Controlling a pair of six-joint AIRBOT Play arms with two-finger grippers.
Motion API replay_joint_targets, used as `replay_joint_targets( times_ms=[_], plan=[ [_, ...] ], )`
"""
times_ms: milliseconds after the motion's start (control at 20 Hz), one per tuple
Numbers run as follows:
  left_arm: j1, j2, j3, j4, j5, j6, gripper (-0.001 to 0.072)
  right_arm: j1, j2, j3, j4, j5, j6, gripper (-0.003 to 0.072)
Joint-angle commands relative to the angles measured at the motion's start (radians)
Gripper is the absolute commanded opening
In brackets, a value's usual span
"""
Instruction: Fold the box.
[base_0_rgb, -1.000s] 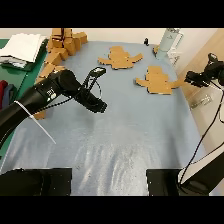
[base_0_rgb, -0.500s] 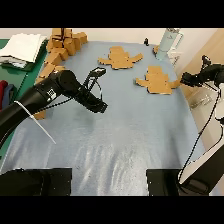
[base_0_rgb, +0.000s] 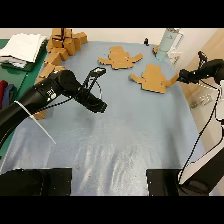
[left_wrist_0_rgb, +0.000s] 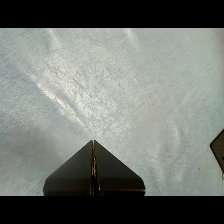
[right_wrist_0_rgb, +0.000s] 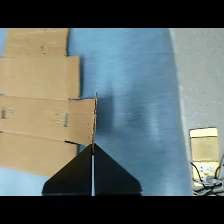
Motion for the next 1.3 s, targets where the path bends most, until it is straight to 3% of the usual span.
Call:
replay_joint_targets(
  times_ms=[0, 150, 400, 550, 650, 800, 900, 1000, 1250],
  plan=[
    [0.0, 0.001, 0.0, 0.0, 0.0, 0.0, 0.0012, 0.043, 0.124, -0.088, 0.01, -0.023, 0.022, -0.0001],
    [0.0, 0.001, 0.0, 0.0, 0.0, 0.0, 0.0012, 0.082, 0.314, -0.336, -0.01, 0.023, 0.05, -0.0001],
    [0.0, 0.001, 0.0, 0.0, 0.0, 0.0, 0.0013, 0.162, 0.785, -0.945, -0.01, 0.192, 0.144, -0.0001],
    [0.0, 0.001, 0.0, 0.0, 0.0, 0.0, 0.0012, 0.218, 1.048, -1.218, -0.021, 0.193, 0.236, -0.0001],
    [0.0, 0.001, 0.0, 0.0, 0.0, 0.0, 0.0012, 0.24, 1.183, -1.331, -0.032, 0.146, 0.307, -0.0001],
    [0.0, 0.001, 0.0, 0.0, 0.0, 0.0, 0.0012, 0.256, 1.315, -1.419, -0.082, 0.052, 0.372, 0.0002],
    [0.0, 0.001, 0.0, 0.0, 0.0, 0.0, 0.0013, 0.256, 1.328, -1.426, -0.108, 0.001, 0.372, 0.0027],
    [0.0, 0.001, 0.0, 0.0, 0.0, 0.0, 0.0012, 0.254, 1.3, -1.421, -0.127, 0.0, 0.372, 0.0325],
    [0.0, 0.001, 0.0, 0.0, 0.0, 0.0, 0.0012, 0.241, 1.044, -1.295, -0.189, -0.005, 0.366, 0.0347]
  ],
)
